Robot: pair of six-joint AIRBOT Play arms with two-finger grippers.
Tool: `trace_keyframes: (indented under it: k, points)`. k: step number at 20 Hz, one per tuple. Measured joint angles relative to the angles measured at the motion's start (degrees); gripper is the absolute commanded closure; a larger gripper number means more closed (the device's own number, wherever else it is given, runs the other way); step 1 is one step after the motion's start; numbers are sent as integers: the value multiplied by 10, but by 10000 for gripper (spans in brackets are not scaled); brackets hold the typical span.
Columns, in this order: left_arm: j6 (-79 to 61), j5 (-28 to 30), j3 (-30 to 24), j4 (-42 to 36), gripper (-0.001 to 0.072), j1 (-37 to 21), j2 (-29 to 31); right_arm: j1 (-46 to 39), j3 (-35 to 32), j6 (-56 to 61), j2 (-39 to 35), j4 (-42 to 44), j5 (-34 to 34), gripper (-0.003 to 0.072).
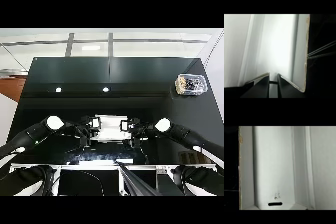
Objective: Fold the box and place the chain.
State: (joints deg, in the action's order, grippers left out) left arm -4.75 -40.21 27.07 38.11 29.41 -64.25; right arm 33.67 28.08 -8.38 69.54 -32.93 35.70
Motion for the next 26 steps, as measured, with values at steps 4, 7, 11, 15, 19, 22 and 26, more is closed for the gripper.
trace_keyframes:
  k: [4, 7, 11, 15, 19, 22, 26]
  points:
    - [0, 6, 0, -2, 565, 13, -10, 0, 0, 0, 0, 0, 0, 88]
    - [0, 8, 0, -2, 519, 17, -12, 0, 0, 0, 0, 0, 0, 88]
    - [0, 14, 0, -2, 367, 18, -13, 0, 0, 0, 0, 0, 0, 88]
    - [0, 19, 0, -2, 561, 18, -13, 0, 0, 0, 0, 0, 0, 88]
    - [5, 19, 3, 6, 676, 14, 0, 0, 0, 0, 0, 1, 0, 88]
    - [49, 9, 5, 37, 676, -4, 43, 0, 0, 0, 0, 1, -1, 88]
    - [186, -33, 5, 103, 676, -63, 136, 0, 0, 0, 0, 0, -1, 88]
